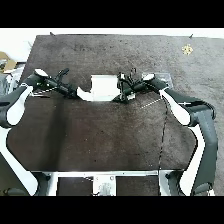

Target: Fold the box and place the chain.

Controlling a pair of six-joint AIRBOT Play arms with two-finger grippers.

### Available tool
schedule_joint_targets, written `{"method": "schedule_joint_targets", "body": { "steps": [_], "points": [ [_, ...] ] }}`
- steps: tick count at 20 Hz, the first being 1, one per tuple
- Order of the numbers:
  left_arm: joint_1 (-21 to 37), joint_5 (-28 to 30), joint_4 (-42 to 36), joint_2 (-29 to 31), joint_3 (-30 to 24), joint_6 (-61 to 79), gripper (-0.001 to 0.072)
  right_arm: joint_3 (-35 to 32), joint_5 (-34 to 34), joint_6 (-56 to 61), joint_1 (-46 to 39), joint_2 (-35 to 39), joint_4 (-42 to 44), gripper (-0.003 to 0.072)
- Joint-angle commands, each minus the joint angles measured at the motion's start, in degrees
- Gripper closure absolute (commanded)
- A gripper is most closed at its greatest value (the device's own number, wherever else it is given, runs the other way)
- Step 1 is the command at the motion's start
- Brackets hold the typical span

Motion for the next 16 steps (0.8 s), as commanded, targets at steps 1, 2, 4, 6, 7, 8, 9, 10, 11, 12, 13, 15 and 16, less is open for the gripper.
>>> {"method": "schedule_joint_targets", "body": {
  "steps": [1, 2, 4, 6, 7, 8, 9, 10, 11, 12, 13, 15, 16],
  "points": [
    [-0.28, -0.61, -4.48, 0.0, -0.26, 4.2, 0.0697, 0.02, 0.02, 0.02, -0.02, 0.04, 0.02, 0.0242],
    [-0.31, -0.94, -4.48, 0.0, -0.26, 4.31, 0.0697, 0.02, 0.0, 0.02, -0.02, 0.04, 0.02, 0.0242],
    [-0.31, -1.31, -4.44, 0.2, -0.24, 4.72, 0.0696, 0.02, 0.02, 0.02, -0.02, 0.04, 0.02, 0.0242],
    [-0.31, -0.74, -4.46, 0.81, -0.24, 4.72, 0.0693, 0.02, 0.02, 0.02, -0.02, 0.04, 0.02, 0.0242],
    [-0.31, -0.83, -4.66, 0.85, 0.24, 4.68, 0.0519, 0.02, 0.0, 0.02, -0.02, 0.04, 0.02, 0.0242],
    [-0.31, -0.83, -4.83, 0.87, 0.59, 4.63, 0.0287, 0.02, 0.02, 0.02, -0.02, 0.04, 0.02, 0.0242],
    [-0.31, -1.38, -4.94, 0.87, 0.87, 4.7, 0.0302, 0.02, 0.0, 0.02, -0.02, 0.04, 0.0, 0.0242],
    [-0.31, -1.42, -5.11, 0.87, 0.92, 4.63, 0.0301, 0.02, 0.02, 0.02, -0.02, 0.04, 0.02, 0.0242],
    [-0.33, -1.25, -5.22, 0.87, 0.92, 4.61, 0.0301, 0.02, 0.0, 0.02, -0.02, 0.04, 0.02, 0.0242],
    [-0.33, -1.18, -5.9, 0.87, 0.92, 4.59, 0.0301, 0.02, 0.0, 0.02, -0.02, 0.04, 0.02, 0.0242],
    [-0.66, -0.85, -6.25, 0.87, 0.94, 4.39, 0.0301, 0.02, 0.02, 0.02, -0.02, 0.04, 0.02, 0.0242],
    [-2.16, 0.07, -5.01, 0.87, 1.14, 4.15, 0.0301, 0.02, 0.02, 0.02, -0.02, 0.04, 0.02, 0.0242],
    [-2.86, 1.22, -4.42, 0.87, 1.16, 4.0, 0.0301, 0.02, 0.0, 0.02, -0.02, 0.04, 0.0, 0.0242]
  ]
}}
